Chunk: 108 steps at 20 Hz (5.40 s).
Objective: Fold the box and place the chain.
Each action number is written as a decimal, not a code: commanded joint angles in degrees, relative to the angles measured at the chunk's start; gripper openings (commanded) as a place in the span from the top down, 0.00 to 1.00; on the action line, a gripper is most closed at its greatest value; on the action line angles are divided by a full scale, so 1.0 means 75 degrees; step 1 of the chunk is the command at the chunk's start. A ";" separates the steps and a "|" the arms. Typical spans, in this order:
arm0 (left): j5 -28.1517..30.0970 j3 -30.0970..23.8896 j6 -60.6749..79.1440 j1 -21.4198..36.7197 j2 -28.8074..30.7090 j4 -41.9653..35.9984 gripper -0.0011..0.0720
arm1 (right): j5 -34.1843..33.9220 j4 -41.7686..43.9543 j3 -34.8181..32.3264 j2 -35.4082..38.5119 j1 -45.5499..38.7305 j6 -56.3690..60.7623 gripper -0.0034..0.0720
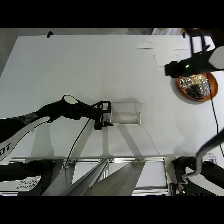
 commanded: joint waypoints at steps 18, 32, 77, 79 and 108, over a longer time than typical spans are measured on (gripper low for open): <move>0.0000 -0.0003 0.0000 0.0006 0.0000 0.0000 0.95 | 0.0032 -0.0166 0.0259 -0.3057 -0.4045 -0.0562 0.69; 0.0000 -0.0003 0.0000 0.0006 0.0000 0.0000 0.95 | -0.0239 -0.0169 0.0259 -0.3497 -0.4045 -0.1148 0.69; 0.0003 -0.0003 0.0000 0.0006 0.0000 0.0000 0.95 | 0.1996 0.2565 -0.0082 0.3276 0.2891 -0.0291 0.94; 0.0000 -0.0003 0.0000 0.0006 0.0000 0.0000 0.95 | 0.1585 0.2544 -0.0309 0.3273 0.3413 -0.0245 0.94; 0.0003 -0.0003 0.0003 0.0006 0.0000 0.0000 0.95 | -0.1262 0.2116 -0.1961 0.2101 0.4441 -0.0099 0.94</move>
